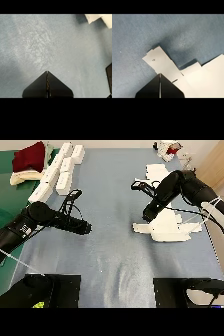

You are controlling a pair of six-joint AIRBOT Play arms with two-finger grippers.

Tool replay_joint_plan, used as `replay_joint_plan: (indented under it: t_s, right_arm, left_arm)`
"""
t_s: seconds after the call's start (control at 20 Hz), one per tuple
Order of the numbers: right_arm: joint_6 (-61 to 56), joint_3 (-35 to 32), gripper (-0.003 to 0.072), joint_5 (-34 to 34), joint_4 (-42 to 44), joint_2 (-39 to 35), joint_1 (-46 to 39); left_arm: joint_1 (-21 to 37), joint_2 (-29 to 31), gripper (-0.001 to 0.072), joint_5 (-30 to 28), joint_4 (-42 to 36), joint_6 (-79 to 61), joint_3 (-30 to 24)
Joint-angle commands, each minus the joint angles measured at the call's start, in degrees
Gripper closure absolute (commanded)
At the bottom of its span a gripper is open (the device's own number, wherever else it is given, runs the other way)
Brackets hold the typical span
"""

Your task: Fold the box.

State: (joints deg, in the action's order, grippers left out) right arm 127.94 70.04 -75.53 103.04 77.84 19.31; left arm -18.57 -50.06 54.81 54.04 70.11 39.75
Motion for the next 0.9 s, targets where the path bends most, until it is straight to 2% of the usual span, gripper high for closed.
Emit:
replay_joint_plan:
  t_s: [0.0,0.65,0.7,0.85]
  right_arm:
    - [0.0,0.0,0.0682,0.0,0.0,0.0,0.0]
    - [0.0,0.0,0.0682,0.4,0.2,0.0,0.0]
    - [-0.9,0.0,0.0682,0.5,1.7,0.1,0.0]
    - [-13.7,0.0,0.0682,1.6,12.2,0.1,0.0]
  left_arm:
    - [0.0,0.0,0.0695,0.0,0.0,0.0,0.0]
    - [0.0,0.0,0.0695,-0.8,0.0,0.0,0.0]
    - [0.0,0.0,0.0695,-0.9,0.0,0.0,0.0]
    - [0.0,0.0,0.0694,-0.9,0.0,0.0,0.0]
